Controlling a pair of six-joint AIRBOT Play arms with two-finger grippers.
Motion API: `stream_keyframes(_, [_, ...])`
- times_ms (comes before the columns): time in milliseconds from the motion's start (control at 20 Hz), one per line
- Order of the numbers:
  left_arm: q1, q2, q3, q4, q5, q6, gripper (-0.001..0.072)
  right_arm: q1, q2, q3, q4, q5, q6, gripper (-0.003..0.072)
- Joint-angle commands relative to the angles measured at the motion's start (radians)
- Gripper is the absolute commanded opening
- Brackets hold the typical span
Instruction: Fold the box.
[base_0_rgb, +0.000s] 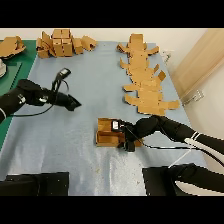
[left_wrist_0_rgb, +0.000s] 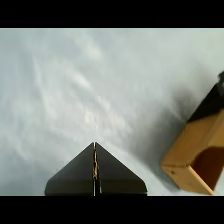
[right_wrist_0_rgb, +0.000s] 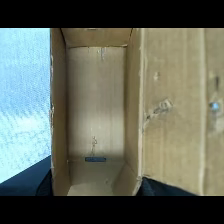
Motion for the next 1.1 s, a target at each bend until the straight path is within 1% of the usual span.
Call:
stream_keyframes(0, [0.027,-0.060,0.055,-0.224,-0.078,0.400,0.0011,0.001,0.000,0.000,-0.006,0.000,0.000,0.0297])
stream_keyframes(50, [0.003,-0.050,0.040,-0.183,-0.076,0.465,0.0011,0.001,0.000,0.000,-0.016,0.000,0.000,0.0297])
stream_keyframes(100, [-0.017,-0.033,0.000,-0.158,-0.036,0.526,0.0011,0.001,0.000,0.000,-0.031,0.000,0.000,0.0297])
stream_keyframes(150, [-0.027,-0.012,-0.058,-0.163,-0.011,0.592,0.0011,0.001,0.000,0.000,-0.040,-0.004,0.000,0.0297])
stream_keyframes(250, [-0.032,0.045,-0.203,-0.170,-0.007,0.713,0.0011,0.001,0.000,0.000,-0.040,-0.007,0.000,0.0297])
stream_keyframes(350, [-0.031,0.095,-0.326,-0.169,0.000,0.853,0.0012,0.001,0.000,0.000,-0.044,-0.007,0.000,0.0297])
stream_keyframes(400, [-0.033,0.111,-0.372,-0.169,-0.003,0.914,0.0012,0.001,0.000,0.000,-0.044,-0.008,0.000,0.0297])
stream_keyframes(450, [-0.040,0.116,-0.397,-0.169,-0.005,0.945,0.0013,0.001,0.000,0.000,-0.044,-0.007,0.000,0.0297])
stream_keyframes(500, [-0.050,0.114,-0.408,-0.156,-0.005,0.945,0.0146,0.001,0.000,0.000,-0.044,-0.007,0.000,0.0297])
stream_keyframes(550, [-0.065,0.114,-0.412,-0.157,-0.005,0.944,0.0473,0.001,0.000,0.000,-0.044,-0.007,0.000,0.0297])
stream_keyframes(600, [-0.084,0.114,-0.412,-0.158,-0.005,0.937,0.0610,0.001,0.000,0.000,-0.044,-0.007,0.000,0.0297])
stream_keyframes(650, [-0.107,0.114,-0.412,-0.156,-0.005,0.936,0.0610,0.001,0.000,0.000,-0.044,-0.007,0.000,0.0297])
stream_keyframes(700, [-0.134,0.114,-0.412,-0.152,-0.004,0.932,0.0672,0.001,0.000,0.000,-0.044,-0.007,0.000,0.0297])
stream_keyframes(750, [-0.167,0.114,-0.412,-0.147,0.009,0.906,0.0686,0.001,0.000,0.000,-0.044,-0.007,0.000,0.0297])
stream_keyframes(900, [-0.272,0.114,-0.412,-0.098,0.129,0.790,0.0686,0.001,-0.001,0.000,-0.044,-0.007,0.000,0.0297])
stream_keyframes(1050, [-0.319,0.114,-0.412,-0.068,0.137,0.777,0.0686,0.001,0.000,0.000,-0.044,-0.007,0.000,0.0297])
